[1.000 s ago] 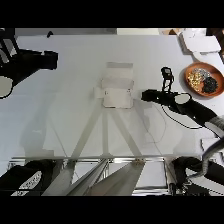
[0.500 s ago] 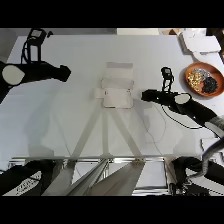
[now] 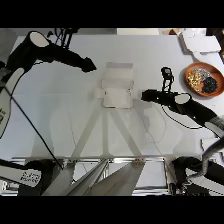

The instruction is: Fold the box and place the chain.

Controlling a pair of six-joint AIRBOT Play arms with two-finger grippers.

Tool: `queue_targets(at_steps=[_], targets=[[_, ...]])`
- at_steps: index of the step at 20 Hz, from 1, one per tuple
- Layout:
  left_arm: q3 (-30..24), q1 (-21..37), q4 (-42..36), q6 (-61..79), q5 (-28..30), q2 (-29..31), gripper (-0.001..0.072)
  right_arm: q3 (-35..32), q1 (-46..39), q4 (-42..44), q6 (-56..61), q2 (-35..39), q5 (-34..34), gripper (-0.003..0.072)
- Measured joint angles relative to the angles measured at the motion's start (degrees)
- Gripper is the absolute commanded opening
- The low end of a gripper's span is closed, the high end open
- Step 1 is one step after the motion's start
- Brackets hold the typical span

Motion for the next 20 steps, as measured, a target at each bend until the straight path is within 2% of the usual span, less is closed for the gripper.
queue_targets(at_steps=[3, 6, 15, 20], targets=[[4.13, -0.02, -6.93, 5.99, -2.29, -6.25, 0.0697, 0.00, 0.00, 0.00, -0.02, 0.00, 0.00, 0.0010], [5.66, -0.15, -9.88, 11.28, -3.80, -8.98, 0.0696, 0.00, 0.00, 0.00, -0.02, 0.00, 0.00, 0.0010], [6.58, -1.84, -6.49, 16.31, -4.74, -11.26, 0.0696, 0.00, 0.00, 0.00, -0.02, 0.00, 0.00, 0.0010], [6.58, -2.51, -8.81, 14.99, -4.31, -13.27, 0.0695, 0.00, 0.00, 0.02, 0.00, 0.00, 0.00, 0.0010]])
